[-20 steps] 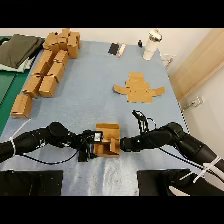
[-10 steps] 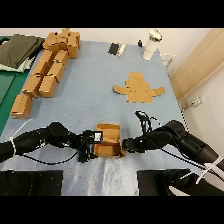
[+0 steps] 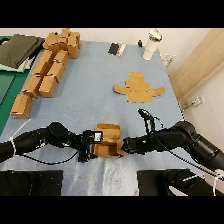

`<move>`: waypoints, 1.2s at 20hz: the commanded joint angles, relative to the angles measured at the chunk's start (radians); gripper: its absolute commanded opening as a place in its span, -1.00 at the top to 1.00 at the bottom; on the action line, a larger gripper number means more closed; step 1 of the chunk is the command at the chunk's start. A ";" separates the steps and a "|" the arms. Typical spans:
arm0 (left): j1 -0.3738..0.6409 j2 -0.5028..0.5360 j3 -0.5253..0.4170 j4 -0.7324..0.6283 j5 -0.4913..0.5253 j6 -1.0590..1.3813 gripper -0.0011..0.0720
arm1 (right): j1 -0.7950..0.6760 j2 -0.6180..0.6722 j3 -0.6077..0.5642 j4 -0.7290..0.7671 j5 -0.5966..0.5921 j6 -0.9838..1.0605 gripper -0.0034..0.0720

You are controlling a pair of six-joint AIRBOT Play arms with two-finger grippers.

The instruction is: Fold the box.

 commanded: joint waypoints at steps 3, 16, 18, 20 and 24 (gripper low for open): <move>0.000 0.000 0.001 0.000 0.014 0.021 -0.44 | 0.034 -0.076 0.002 0.028 0.077 0.001 -0.07; 0.003 0.002 0.001 0.057 0.071 -0.108 -0.44 | 0.130 -0.223 0.046 -0.079 0.162 0.134 -0.07; 0.003 0.002 0.001 0.057 0.081 -0.142 -0.44 | 0.130 -0.224 0.089 -0.136 0.135 0.169 -0.07; 0.003 0.002 0.001 0.057 0.096 -0.179 -0.44 | 0.130 -0.238 0.140 -0.207 0.043 0.195 -0.07; 0.003 0.002 0.001 0.057 0.097 -0.183 -0.44 | 0.130 -0.267 0.183 -0.256 -0.017 0.202 -0.07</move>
